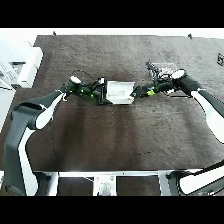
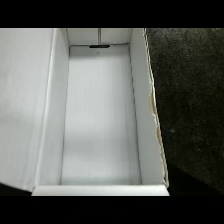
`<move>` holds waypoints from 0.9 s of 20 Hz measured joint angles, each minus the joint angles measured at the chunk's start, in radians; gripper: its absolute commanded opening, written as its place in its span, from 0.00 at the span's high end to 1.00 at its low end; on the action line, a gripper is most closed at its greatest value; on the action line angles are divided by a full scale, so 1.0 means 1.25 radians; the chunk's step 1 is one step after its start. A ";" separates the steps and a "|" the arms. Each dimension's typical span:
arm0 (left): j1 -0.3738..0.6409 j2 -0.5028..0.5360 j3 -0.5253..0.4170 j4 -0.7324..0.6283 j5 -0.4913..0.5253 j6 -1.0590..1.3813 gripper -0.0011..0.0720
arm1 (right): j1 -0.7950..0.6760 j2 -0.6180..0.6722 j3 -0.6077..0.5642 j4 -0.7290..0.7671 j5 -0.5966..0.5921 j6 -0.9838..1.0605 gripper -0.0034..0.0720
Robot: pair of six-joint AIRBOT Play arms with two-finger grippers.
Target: Fold the box and place the chain.
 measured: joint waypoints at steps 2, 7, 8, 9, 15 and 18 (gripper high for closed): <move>0.000 0.000 0.000 0.000 0.000 0.000 0.33 | 0.006 0.000 0.006 -0.026 0.000 0.030 0.36; 0.000 0.000 0.000 0.000 0.000 0.000 0.33 | 0.034 0.000 0.049 -0.110 0.001 0.118 0.36; 0.000 0.000 0.000 0.000 0.000 0.000 0.33 | 0.042 0.000 0.058 -0.124 0.001 0.136 0.36; 0.000 0.000 0.000 0.000 -0.001 0.000 0.33 | 0.049 -0.001 0.065 -0.138 0.001 0.153 0.36; 0.000 0.000 0.000 0.000 -0.001 0.000 0.33 | 0.084 -0.001 0.091 -0.199 0.000 0.236 0.36; 0.000 0.000 0.000 0.000 -0.001 0.000 0.33 | 0.098 -0.006 0.103 -0.228 -0.003 0.281 0.36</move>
